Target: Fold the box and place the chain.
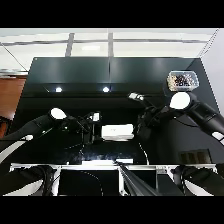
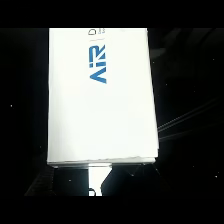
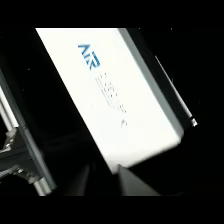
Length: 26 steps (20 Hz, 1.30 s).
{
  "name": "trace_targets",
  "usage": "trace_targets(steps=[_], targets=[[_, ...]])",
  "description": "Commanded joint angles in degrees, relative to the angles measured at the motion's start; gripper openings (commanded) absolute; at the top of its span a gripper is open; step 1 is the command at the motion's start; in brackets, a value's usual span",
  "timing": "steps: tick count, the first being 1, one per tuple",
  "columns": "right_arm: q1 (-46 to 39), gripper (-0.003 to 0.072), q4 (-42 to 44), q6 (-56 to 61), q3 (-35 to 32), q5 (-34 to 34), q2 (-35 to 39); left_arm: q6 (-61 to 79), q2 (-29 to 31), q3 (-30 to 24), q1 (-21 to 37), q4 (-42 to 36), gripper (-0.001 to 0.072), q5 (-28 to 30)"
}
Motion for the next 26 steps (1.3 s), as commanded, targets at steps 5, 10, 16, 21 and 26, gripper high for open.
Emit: trace_targets(steps=[5, 10, 16, 21, 26], targets=[[-5.0, 0.0009, 24.2, 9.4, -8.3, -3.4, 0.0, 0.1, 0.0, 0.0, 0.0, 0.0, 0.0342, 0.0], [2.9, 0.0010, 32.6, 10.2, -8.6, -15.1, -4.2, 0.1, 0.0, 0.0, 0.0, 0.0, 0.0342, 0.0], [3.9, 0.0010, 30.8, 11.2, -8.6, -17.9, -9.7, 0.1, 0.0, 0.0, 0.0, 0.0, 0.0342, 0.0], [5.1, 0.0009, 29.1, 11.3, -8.6, -18.4, -13.2, 0.1, 0.0, 0.0, 0.0, 0.0, 0.0342, 0.0], [5.1, 0.0009, 28.3, 10.9, -8.6, -18.6, -13.2, 0.1, 0.0, 0.0, 0.0, 0.0, 0.0342, 0.0]])
